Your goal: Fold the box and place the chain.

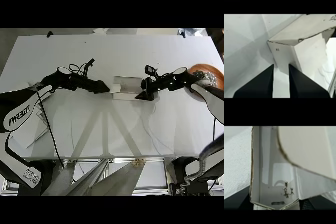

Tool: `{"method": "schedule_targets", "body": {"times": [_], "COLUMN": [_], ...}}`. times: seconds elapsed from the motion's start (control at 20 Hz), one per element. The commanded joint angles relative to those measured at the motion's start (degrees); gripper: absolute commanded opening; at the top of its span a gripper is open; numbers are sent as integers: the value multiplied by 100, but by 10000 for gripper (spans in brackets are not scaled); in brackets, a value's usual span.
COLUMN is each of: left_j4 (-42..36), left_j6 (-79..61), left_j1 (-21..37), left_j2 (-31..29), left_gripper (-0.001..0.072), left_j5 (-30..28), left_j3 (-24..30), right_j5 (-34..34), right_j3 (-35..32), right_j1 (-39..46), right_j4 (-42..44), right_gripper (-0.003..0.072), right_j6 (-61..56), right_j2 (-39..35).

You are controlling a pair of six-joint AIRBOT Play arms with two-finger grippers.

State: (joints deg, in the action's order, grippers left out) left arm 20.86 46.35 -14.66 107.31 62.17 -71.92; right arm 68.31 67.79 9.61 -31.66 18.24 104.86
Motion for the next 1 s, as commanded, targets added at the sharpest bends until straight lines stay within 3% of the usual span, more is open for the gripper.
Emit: {"method": "schedule_targets", "body": {"times": [0.0,0.6,0.7,0.95], "left_j4": [-111,-601,-791,-684], "left_j6": [-424,-1040,-1202,-1207], "left_j1": [4,83,72,-57], "left_j2": [4,4,7,4], "left_gripper": [221,226,300,300], "left_j5": [140,319,313,-7], "left_j3": [0,0,0,0], "right_j5": [0,0,0,0], "right_j3": [2,2,2,2], "right_j1": [0,0,0,0], "right_j4": [2,2,2,2], "right_gripper": [497,497,497,497], "right_j6": [0,0,0,0], "right_j2": [2,2,2,2]}}
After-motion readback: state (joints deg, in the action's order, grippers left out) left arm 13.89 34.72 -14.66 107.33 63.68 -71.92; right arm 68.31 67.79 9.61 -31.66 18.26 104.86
